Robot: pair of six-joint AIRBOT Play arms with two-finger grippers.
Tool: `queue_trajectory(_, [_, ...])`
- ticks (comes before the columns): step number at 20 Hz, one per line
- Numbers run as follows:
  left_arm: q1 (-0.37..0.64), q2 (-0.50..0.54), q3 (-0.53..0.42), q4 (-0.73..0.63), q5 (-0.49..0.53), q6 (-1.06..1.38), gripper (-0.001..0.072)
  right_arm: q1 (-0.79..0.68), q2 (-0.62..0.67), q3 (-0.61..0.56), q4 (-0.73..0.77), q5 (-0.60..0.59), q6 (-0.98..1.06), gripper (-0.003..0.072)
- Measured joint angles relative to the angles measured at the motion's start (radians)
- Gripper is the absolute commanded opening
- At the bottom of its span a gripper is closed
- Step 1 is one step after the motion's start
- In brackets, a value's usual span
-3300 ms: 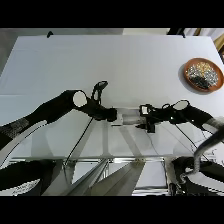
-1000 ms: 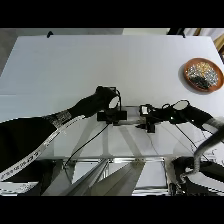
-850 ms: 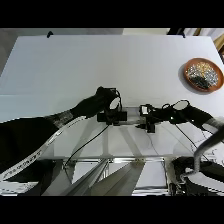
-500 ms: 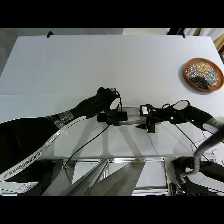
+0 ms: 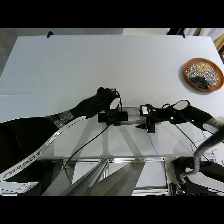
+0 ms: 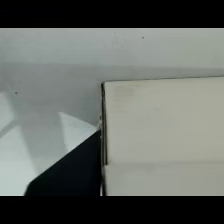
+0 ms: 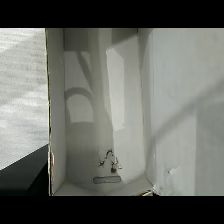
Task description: Fold the box and place the chain.
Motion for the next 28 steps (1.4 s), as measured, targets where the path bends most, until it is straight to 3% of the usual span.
queue_trajectory(9, [0.031,0.074,0.0,0.005,-0.055,0.003,0.023,0.0,0.0,0.0,0.0,-0.001,0.0,0.0403])
queue_trajectory(16, [0.084,0.213,-0.002,0.014,-0.088,0.121,0.0231,0.0,0.0,0.0,0.0,-0.001,0.0,0.0403])
queue_trajectory(17, [0.096,0.239,-0.005,0.017,-0.094,0.175,0.0263,0.0,0.0,0.0,0.0,-0.001,0.0,0.0403])
queue_trajectory(19, [0.117,0.301,-0.024,0.022,-0.103,0.355,0.0666,0.0,0.0,0.0,0.0,-0.001,0.0,0.0403])
queue_trajectory(20, [0.129,0.335,-0.045,0.024,-0.107,0.486,0.07,0.0,0.0,0.0,0.0,-0.001,0.0,0.0403])
queue_trajectory(23, [0.162,0.445,-0.169,0.005,-0.077,0.943,0.0699,0.0,0.0,0.0,0.0,-0.001,0.0,0.0403])
queue_trajectory(25, [0.185,0.511,-0.301,-0.06,0.016,1.288,0.07,0.0,0.0,0.0,0.0,-0.001,0.0,0.0403])
queue_trajectory(28, [0.214,0.545,-0.489,-0.243,0.235,1.789,0.0699,0.0,0.0,0.0,0.0,-0.001,0.0,0.0403])
